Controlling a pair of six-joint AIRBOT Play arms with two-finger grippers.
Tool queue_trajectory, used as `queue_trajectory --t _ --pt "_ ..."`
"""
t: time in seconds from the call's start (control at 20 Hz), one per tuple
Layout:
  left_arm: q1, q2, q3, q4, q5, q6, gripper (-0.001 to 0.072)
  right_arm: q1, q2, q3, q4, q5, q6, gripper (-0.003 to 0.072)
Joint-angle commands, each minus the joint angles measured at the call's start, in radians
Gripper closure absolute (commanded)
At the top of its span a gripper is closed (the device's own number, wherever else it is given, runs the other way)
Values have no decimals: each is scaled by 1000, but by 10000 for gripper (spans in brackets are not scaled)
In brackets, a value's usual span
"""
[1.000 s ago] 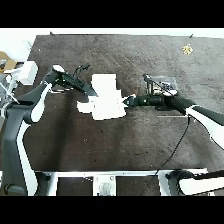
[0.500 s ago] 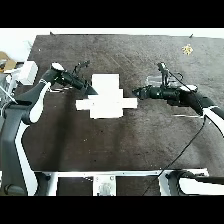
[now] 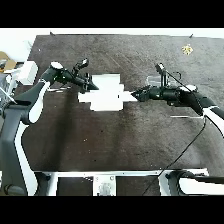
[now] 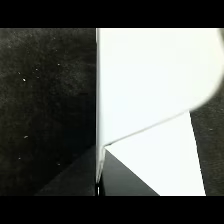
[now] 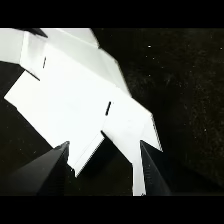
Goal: Fold the box and place the chain.
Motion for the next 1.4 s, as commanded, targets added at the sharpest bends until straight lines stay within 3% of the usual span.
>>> queue_trajectory --t 0.0,0.25,0.5,0.65,0.7,1.05,1.35 --pt "0 -5 0 12 24 71 700 13 -10 0 1 2 -95 160" --pt "-22 -10 -1 153 61 71 700 87 -10 0 3 -101 -268 159" --pt "-32 -10 -1 142 80 71 700 122 -10 0 -7 -111 -371 157" --pt "-32 -10 -1 149 68 60 699 124 -10 0 -71 -61 -393 104" --pt "-32 -10 -1 153 69 56 699 124 -10 0 -101 -58 -393 -34" --pt "-32 -19 0 166 67 10 698 177 -10 0 -261 -59 -402 -34" --pt "-32 -19 0 166 69 10 699 248 -35 0 -266 -116 -444 -34"
